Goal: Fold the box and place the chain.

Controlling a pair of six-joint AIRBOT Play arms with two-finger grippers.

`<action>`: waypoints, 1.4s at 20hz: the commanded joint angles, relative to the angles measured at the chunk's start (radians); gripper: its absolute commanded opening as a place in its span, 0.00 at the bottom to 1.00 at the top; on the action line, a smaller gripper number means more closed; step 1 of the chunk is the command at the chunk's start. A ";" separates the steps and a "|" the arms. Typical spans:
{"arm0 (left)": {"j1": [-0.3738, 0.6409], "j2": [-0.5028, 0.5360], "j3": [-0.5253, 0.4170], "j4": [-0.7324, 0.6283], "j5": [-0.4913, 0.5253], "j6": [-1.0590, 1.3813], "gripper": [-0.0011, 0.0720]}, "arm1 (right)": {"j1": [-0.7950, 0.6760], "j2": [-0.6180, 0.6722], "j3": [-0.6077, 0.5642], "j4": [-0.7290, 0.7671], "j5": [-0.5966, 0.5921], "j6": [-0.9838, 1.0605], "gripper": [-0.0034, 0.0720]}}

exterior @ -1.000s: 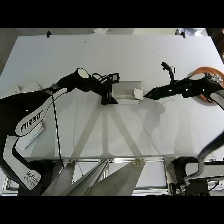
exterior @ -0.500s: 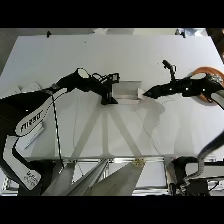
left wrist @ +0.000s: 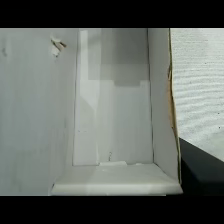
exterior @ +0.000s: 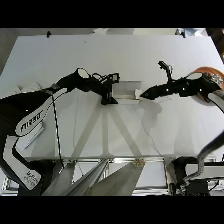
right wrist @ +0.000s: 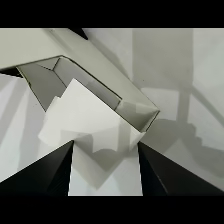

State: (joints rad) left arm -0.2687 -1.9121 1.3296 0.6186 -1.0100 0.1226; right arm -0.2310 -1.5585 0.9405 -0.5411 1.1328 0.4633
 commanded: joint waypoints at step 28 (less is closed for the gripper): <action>-0.001 0.001 0.001 0.000 0.000 0.000 0.59 | 0.204 0.039 0.002 -0.312 -0.330 0.475 0.49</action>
State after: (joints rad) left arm -0.2687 -1.9114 1.3296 0.6189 -1.0100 0.1192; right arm -0.0357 -1.5196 0.9432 -0.7654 0.8394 0.8600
